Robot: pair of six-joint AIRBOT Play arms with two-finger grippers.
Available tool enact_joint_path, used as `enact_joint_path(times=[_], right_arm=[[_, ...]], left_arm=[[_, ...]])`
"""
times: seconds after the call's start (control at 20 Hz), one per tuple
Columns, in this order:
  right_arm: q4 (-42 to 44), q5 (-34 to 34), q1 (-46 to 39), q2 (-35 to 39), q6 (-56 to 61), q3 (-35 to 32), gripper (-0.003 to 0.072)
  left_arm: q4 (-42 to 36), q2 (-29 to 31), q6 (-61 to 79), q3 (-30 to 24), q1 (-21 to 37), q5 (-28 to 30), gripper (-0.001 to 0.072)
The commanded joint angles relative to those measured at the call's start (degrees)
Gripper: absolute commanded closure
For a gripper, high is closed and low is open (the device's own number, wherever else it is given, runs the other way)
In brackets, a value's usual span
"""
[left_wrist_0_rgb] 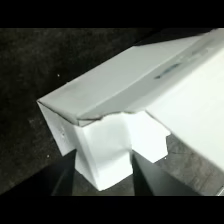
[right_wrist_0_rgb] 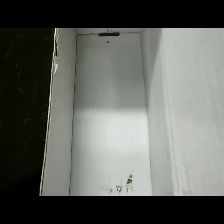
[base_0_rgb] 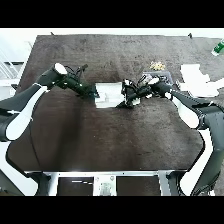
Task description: Fold the box and place the chain.
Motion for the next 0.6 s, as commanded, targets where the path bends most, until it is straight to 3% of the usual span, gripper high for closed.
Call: enact_joint_path(times=[0.0,0.55], right_arm=[[0.0,0.0,0.0,0.0,0.0,0.02,0.0108],[0.0,0.02,0.0,0.0,0.0,0.02,0.0109]], left_arm=[[4.66,0.0,-5.44,0.74,-1.81,1.73,0.0312],[16.11,-0.39,-15.98,4.31,-5.75,3.82,0.0313]])
